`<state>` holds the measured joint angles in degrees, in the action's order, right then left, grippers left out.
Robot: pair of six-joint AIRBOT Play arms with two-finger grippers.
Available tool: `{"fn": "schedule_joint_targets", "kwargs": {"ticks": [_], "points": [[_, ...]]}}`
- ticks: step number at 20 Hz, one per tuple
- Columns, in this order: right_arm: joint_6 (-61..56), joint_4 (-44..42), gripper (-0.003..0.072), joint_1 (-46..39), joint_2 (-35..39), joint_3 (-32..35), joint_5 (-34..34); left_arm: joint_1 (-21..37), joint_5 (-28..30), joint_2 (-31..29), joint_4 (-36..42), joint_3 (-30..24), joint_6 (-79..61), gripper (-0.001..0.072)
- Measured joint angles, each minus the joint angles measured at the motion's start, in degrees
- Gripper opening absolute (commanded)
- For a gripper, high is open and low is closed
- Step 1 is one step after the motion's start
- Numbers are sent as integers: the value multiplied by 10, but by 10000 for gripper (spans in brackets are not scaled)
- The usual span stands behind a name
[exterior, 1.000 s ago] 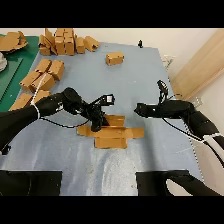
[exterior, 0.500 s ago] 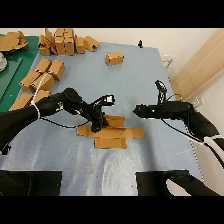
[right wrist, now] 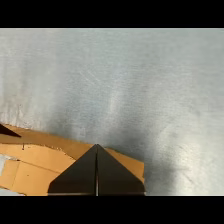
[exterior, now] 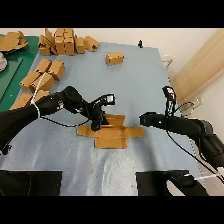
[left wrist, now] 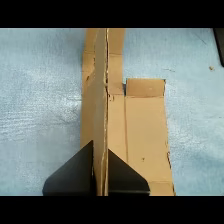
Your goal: Fold the box.
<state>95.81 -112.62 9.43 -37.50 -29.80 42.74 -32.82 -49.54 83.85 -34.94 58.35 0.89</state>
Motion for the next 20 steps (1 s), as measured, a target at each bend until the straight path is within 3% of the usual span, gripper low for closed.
{"fn": "schedule_joint_targets", "kwargs": {"ticks": [8, 12, 17, 18, 19, 20], "points": [[-3, 13, 1, 43, 31, 25, 6, 0, -8, 0, -4, 8, 0, 12], [-9, 16, 1, 137, 60, 50, 10, 0, -3, 0, -4, 9, 0, 11], [-24, 75, 6, 298, 100, 67, 89, 0, 1, 0, 0, 9, 0, 12], [-17, 97, 148, 337, 104, 71, 106, 0, 1, 0, 1, 9, 0, 12], [-3, 119, 415, 373, 104, 77, 116, 0, 1, 0, 1, 9, 0, 12], [12, 150, 509, 406, 101, 84, 117, 0, 1, 0, 1, 9, 0, 12]]}}
